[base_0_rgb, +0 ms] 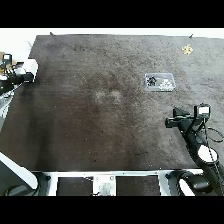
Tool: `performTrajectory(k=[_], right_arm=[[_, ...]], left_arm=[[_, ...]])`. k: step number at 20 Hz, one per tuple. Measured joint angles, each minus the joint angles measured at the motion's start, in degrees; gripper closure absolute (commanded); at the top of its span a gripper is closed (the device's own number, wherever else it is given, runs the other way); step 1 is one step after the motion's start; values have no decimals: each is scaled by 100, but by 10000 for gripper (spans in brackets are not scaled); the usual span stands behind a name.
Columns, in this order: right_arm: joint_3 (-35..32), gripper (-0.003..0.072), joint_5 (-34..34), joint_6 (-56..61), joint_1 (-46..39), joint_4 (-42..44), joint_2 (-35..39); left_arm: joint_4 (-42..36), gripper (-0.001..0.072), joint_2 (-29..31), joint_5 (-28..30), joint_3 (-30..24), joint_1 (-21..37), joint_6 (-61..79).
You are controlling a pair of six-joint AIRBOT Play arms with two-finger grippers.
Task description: Fold the box and place the chain.
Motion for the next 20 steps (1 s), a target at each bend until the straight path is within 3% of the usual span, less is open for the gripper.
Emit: performTrajectory(k=[5, 9, 10, 11, 12, 17, 20], right_arm=[[0, 682, 0, 2, 0, 0, 0], [0, 682, 0, 0, 0, 0, 0], [0, 682, 2, 2, 0, 0, 0], [0, 682, 0, 2, 0, 0, 0], [0, 682, 0, 0, 0, 0, 0], [0, 682, 0, 0, 0, 0, 0], [0, 682, 0, 2, 0, 0, 0]], left_arm=[[-7, -1, 358, -245, 142, 4, 4], [-22, 15, 1049, -566, 393, 13, -107], [-24, 220, 1266, -634, 468, 13, -210], [-39, 589, 1523, -715, 555, 11, -374], [-72, 698, 1803, -789, 632, 13, -549], [-485, 705, 3257, -1408, 662, -20, -811], [-874, 705, 4459, -1475, -76, -221, -393]])
